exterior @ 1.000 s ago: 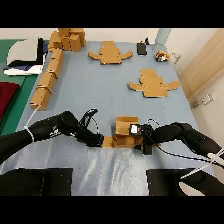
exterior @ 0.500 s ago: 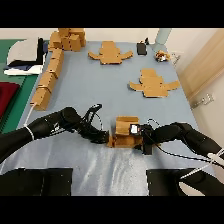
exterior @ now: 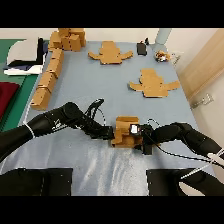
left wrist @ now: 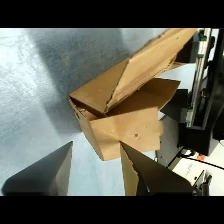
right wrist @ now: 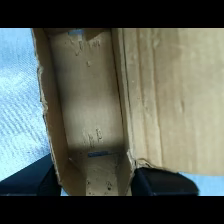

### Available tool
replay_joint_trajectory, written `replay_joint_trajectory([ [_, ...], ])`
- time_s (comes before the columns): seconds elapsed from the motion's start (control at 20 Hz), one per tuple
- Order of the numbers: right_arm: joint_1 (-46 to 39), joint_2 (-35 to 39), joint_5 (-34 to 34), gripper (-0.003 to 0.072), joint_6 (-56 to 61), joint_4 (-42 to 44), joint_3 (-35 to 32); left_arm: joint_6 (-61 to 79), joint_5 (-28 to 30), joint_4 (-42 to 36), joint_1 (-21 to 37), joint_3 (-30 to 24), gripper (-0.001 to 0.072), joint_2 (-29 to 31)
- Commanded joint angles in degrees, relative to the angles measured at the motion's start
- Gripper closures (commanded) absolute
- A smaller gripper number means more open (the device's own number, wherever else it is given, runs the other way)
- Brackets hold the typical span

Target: Fold the box.

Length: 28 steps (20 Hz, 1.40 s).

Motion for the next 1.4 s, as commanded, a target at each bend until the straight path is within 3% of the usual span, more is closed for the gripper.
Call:
replay_joint_trajectory([
  [0.0,0.0,0.0,0.0,0.0204,0.0,0.0,0.0,-0.6,3.1,-1.1,-2.2,0.2,0.0165,-0.2],
  [0.6,0.0,0.0,0.0,0.0204,0.0,0.0,0.0,-8.5,5.4,0.1,-4.8,0.9,0.017,-2.1],
  [0.7,0.0,0.0,0.0,0.0204,0.0,0.0,0.0,-14.3,7.0,6.6,-7.7,2.6,0.017,-2.2],
  [0.8,0.0,0.0,0.0,0.0203,0.0,0.0,0.0,-27.6,5.9,20.1,-10.4,5.6,0.017,-3.1],
  [0.95,0.0,0.0,0.0,0.0204,0.0,0.0,0.0,-40.7,5.0,31.8,-13.8,9.0,0.0171,-3.5],
  [1.35,0.0,0.0,0.0,0.0203,0.0,0.0,0.0,-47.3,-1.1,37.9,-18.6,17.5,0.0189,-11.6],
])
